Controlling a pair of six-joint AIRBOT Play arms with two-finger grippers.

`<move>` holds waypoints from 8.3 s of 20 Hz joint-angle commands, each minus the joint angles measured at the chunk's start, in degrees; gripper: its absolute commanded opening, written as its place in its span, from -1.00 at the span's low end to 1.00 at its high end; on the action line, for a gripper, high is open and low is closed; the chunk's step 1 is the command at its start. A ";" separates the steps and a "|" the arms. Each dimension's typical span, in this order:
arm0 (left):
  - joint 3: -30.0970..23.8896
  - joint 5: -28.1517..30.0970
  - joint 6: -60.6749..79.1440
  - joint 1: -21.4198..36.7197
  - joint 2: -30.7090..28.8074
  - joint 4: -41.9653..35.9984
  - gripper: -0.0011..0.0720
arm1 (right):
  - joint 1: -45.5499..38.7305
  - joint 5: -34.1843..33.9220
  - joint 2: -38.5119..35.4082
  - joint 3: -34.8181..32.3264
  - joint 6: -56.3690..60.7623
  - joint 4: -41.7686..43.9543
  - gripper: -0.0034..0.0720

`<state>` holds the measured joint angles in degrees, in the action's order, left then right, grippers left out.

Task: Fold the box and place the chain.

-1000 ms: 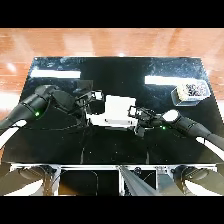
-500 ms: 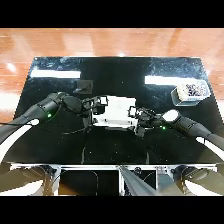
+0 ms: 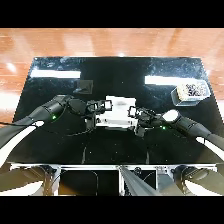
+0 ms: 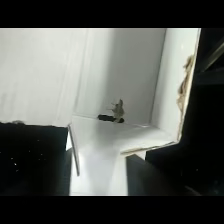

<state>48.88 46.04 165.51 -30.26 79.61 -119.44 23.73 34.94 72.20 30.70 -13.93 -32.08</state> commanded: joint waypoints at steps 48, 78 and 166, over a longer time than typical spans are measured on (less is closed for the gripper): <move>0.02 -3.91 -28.17 6.49 -11.19 -0.79 -0.91 | 0.02 0.07 0.02 0.00 0.00 -0.11 0.54; -0.04 14.32 -51.98 15.04 6.47 -10.54 -0.73 | 0.02 0.98 0.02 0.00 -0.15 -1.09 0.53; 13.64 7.34 -95.67 -9.73 6.49 17.59 0.56 | 0.02 0.63 0.09 0.00 -0.13 -1.20 -0.08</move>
<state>60.31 52.56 79.26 -37.58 86.08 -113.67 23.70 35.57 72.25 30.70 -14.11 -33.32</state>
